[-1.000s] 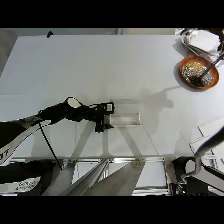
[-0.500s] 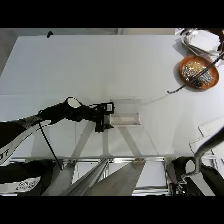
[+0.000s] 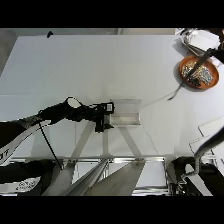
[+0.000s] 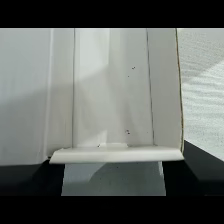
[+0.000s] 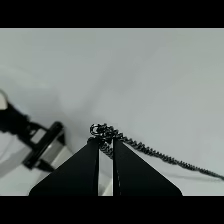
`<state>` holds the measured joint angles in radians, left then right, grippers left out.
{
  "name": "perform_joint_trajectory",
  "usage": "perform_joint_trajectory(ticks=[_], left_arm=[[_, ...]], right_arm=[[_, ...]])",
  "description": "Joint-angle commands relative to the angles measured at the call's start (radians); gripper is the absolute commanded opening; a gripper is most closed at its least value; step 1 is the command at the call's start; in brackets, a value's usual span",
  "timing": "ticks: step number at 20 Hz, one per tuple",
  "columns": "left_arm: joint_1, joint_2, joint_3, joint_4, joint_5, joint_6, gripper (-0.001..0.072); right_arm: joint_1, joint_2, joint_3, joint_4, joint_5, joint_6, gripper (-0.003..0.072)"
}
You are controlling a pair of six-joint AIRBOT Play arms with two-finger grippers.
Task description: Fold the box and place the chain.
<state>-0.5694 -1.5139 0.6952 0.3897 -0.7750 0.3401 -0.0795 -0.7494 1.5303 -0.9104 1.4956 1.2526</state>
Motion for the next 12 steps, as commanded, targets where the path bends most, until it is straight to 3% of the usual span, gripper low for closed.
perform_joint_trajectory(ticks=[1,6,12], left_arm=[[0.000,0.001,0.000,0.000,0.000,0.000,0.0210],[0.000,0.001,0.000,0.000,0.000,0.000,0.0210],[0.000,0.001,0.000,0.000,0.000,0.000,0.0210]], right_arm=[[0.121,0.003,-0.002,-0.007,0.009,0.017,0.0014],[0.198,0.003,-0.142,-0.036,-0.010,0.034,0.0014],[0.338,-0.002,-0.527,-0.036,-0.315,0.021,0.0014]])
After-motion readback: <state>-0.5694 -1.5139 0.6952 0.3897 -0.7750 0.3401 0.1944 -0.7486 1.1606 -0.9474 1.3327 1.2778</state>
